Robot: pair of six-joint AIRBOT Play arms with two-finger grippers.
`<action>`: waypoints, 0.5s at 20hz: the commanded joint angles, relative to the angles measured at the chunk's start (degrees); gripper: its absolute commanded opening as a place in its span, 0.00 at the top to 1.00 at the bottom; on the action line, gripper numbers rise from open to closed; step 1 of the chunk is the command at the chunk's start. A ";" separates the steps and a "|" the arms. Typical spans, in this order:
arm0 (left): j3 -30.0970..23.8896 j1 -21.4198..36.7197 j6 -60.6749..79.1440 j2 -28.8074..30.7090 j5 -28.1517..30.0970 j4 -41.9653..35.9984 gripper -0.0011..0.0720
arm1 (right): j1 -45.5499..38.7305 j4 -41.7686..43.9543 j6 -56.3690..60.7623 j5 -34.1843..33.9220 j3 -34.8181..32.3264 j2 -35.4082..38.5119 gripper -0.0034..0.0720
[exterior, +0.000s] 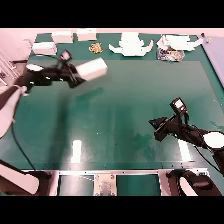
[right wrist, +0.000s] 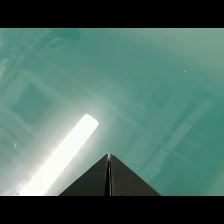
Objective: Fold the box and place the chain.
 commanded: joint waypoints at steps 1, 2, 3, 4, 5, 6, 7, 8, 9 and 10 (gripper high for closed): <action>0.02 8.35 -9.22 6.16 2.47 -0.09 0.96 | -0.02 0.44 0.02 -1.40 -0.02 0.04 0.95; 0.00 10.67 -11.10 7.37 4.00 -0.07 0.96 | -0.02 0.63 0.00 -2.10 -0.02 0.02 0.95; 0.02 13.03 -12.90 8.33 6.08 -0.09 0.96 | -0.02 0.63 0.02 -2.62 -0.02 0.02 0.95; 0.02 14.88 -14.93 8.81 8.63 -0.09 0.96 | -0.02 0.63 0.00 -3.19 -0.02 0.02 0.95; 0.00 16.59 -16.85 8.98 10.82 -0.11 0.96 | -0.02 0.63 0.00 -3.58 -0.02 0.02 0.95; 0.00 17.88 -18.60 8.96 12.26 0.17 0.96 | -0.02 0.63 0.02 -3.72 -0.02 0.02 0.95; -0.11 18.84 -19.23 8.96 13.44 0.31 0.96 | -0.02 0.63 0.02 -3.72 -0.02 0.02 0.95; -0.15 19.43 -19.23 8.96 14.97 0.44 0.96 | -0.02 0.66 0.02 -3.72 -0.02 0.02 0.95; -0.37 19.43 -19.21 8.96 18.25 0.44 0.96 | -0.02 0.63 0.02 -3.74 -0.02 0.02 0.95; -0.76 19.41 -19.19 8.96 21.70 0.48 0.96 | -0.02 0.66 0.02 -3.74 -0.02 0.02 0.95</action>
